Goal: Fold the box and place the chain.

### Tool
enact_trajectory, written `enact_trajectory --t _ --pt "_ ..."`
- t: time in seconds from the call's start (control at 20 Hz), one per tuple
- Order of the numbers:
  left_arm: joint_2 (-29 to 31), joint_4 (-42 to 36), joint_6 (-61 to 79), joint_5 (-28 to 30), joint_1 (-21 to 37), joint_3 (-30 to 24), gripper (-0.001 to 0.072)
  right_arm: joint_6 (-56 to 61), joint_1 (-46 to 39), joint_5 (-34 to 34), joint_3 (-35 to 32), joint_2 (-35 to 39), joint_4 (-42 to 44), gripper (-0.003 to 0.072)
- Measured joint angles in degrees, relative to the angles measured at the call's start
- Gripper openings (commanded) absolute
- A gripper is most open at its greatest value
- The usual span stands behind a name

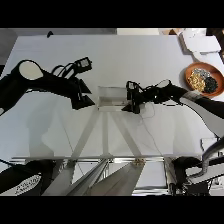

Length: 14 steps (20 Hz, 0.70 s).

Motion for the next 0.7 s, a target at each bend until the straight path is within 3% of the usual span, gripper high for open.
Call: enact_trajectory --t 0.35,0.7 --pt "-8.9 -10.4 32.9 1.1 7.0 -4.2 0.0702 0.0 0.0 0.0 0.0 0.0 0.0 0.0437" --pt "-19.8 -19.7 45.4 2.4 7.5 -4.7 0.0702 0.0 0.0 0.0 0.0 0.0 0.0 0.0437"
